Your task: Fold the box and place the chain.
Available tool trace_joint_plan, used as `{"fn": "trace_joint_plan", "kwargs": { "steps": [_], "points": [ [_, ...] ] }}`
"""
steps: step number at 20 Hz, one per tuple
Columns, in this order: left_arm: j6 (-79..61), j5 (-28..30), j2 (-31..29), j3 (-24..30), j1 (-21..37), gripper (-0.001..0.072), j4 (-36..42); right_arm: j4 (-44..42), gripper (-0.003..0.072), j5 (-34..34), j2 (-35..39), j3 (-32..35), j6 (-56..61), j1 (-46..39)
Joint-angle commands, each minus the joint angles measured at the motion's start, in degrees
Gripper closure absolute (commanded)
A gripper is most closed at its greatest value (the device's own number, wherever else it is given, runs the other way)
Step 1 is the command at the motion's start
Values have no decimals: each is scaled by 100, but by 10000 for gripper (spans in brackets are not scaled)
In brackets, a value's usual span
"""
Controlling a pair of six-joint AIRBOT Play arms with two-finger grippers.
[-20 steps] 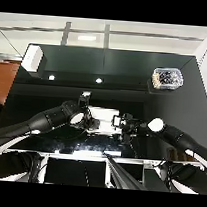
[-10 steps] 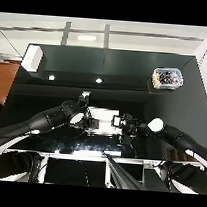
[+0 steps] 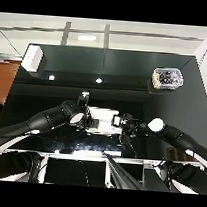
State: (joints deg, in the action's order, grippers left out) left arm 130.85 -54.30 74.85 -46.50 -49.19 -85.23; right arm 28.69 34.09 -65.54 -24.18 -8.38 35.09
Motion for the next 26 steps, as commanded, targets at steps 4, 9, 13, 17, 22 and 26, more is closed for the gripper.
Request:
{"fn": "trace_joint_plan", "kwargs": {
  "steps": [4, 9, 13, 17, 22, 26],
  "points": [
    [-55, 136, 2, -7, 2, 680, 26, 15, 32, 0, 0, -4, -2, 2],
    [-203, -114, 0, -7, 4, 680, 17, 1513, 5, 319, 378, -131, 612, -15],
    [-205, -433, 2, -7, 2, 681, -105, 1552, 38, 461, 597, -153, 651, -11],
    [-199, -413, 17, 0, 2, 681, -153, 1480, 44, 584, 597, -151, 649, -11],
    [-181, -400, 44, 0, 2, 681, -146, 1056, 217, 675, 592, -151, 743, -9],
    [-181, -321, 44, 0, 2, 680, -125, 1056, 440, 706, 590, -151, 1357, -7]
  ]
}}
